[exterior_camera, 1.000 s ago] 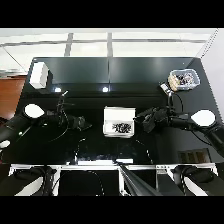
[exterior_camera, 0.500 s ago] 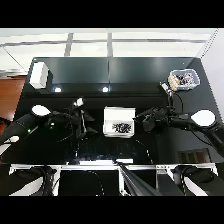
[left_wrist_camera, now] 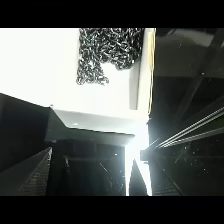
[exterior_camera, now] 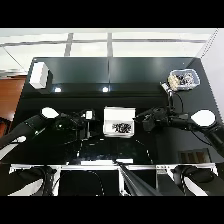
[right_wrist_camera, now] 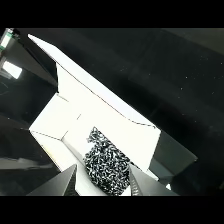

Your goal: Fold the box and place the chain.

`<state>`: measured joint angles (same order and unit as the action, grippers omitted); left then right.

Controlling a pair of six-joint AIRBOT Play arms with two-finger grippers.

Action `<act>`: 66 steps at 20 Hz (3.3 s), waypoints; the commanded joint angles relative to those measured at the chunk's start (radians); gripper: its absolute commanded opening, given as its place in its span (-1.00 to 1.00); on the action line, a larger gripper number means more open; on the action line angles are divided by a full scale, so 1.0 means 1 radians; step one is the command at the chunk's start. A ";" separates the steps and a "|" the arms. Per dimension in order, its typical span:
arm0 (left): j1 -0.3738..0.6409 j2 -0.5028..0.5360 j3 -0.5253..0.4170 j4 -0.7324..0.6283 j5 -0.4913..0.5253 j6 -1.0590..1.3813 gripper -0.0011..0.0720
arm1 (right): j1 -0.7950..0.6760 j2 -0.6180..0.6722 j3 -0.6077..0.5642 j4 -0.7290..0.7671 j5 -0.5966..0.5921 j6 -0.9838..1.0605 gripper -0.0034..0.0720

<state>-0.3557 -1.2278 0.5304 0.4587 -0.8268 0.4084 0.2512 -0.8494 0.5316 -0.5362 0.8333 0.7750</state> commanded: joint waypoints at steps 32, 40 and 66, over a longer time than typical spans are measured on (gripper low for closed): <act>-0.150 -0.077 0.065 0.061 0.131 -0.083 0.56 | 0.000 0.001 0.000 0.000 0.012 0.000 0.10; -0.150 -0.077 0.065 0.065 0.108 -0.072 -0.07 | 0.000 0.001 0.000 0.000 0.014 0.000 0.10; -0.165 -0.078 0.068 0.060 0.123 -0.159 -0.26 | 0.005 -0.392 0.377 -0.229 0.148 -0.191 0.95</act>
<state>-0.5205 -1.3052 0.5972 0.5179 -0.7055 0.2481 0.2550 -1.2282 0.8928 -0.7338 0.8082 0.7982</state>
